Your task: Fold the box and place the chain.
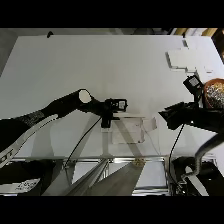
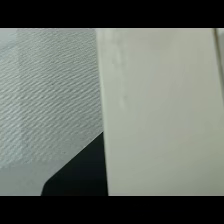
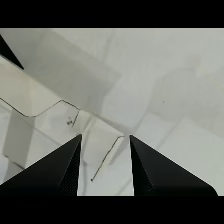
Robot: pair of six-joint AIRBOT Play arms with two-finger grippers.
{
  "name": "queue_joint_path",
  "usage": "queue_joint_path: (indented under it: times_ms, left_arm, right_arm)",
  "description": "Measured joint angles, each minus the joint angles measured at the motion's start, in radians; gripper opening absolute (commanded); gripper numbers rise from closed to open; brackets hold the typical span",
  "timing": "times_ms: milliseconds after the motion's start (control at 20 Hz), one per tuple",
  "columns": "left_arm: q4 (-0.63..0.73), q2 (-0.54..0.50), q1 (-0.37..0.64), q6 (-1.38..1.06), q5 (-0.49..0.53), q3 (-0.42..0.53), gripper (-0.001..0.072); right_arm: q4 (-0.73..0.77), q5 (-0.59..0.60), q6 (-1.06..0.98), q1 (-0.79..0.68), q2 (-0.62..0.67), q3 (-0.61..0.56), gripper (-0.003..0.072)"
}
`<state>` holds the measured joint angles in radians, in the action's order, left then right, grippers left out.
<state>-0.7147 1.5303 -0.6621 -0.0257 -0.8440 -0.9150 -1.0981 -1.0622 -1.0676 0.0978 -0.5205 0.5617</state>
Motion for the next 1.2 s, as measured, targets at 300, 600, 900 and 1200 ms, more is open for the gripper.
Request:
queue_joint_path:
  times_ms: [300,600,900,1200]
  left_arm:
    - [-0.002,0.001,0.000,0.000,0.001,0.000,0.0009]
    - [-0.004,0.001,0.000,0.002,0.001,0.000,0.0009]
    - [-0.004,0.001,0.000,0.002,-0.001,0.000,0.0009]
    - [-0.004,0.001,0.000,0.001,-0.002,0.000,0.0009]
  right_arm:
    - [0.000,0.000,0.000,0.000,0.000,0.000,0.0352]
    - [0.000,-0.009,0.000,0.000,0.000,0.000,0.0320]
    - [0.038,-0.084,0.119,0.000,0.000,-0.002,0.0018]
    - [0.200,-0.137,0.324,0.000,0.000,-0.052,0.0018]
